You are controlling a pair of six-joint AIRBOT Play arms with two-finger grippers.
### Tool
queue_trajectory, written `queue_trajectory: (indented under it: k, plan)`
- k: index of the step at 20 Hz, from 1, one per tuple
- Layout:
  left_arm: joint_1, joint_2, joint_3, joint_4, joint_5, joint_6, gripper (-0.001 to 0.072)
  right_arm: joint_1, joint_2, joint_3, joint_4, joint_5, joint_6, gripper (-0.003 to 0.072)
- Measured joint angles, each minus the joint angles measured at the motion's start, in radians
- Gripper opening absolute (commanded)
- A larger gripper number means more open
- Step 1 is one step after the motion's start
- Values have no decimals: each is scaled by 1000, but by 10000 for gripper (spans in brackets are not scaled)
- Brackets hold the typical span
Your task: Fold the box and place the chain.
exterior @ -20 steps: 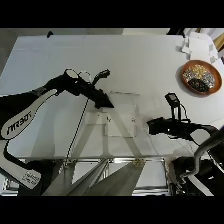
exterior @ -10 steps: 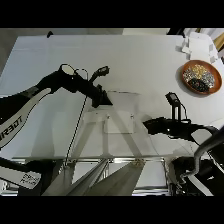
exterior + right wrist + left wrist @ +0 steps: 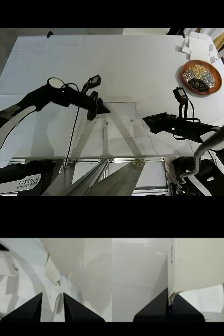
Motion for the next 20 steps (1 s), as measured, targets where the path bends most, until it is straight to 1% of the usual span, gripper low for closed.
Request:
queue_trajectory:
  k: [3, 6, 10, 14, 20]
  plan:
    - [0, 19, -48, -21, -8, 47, 3, 0, 9, 2, 0, 13, 0, 299]
    - [0, 27, -66, 10, 29, 67, 4, 0, 12, 2, 0, 27, 0, 299]
    - [-1, 27, -74, 23, 73, 102, 4, 0, 14, 2, 0, 39, 0, 298]
    - [-14, 15, -76, 24, 93, 208, 6, 0, 14, 2, -5, 42, 0, 298]
    - [-42, -28, -76, -17, 152, 275, 1, 0, 14, 2, -23, 44, -3, 297]
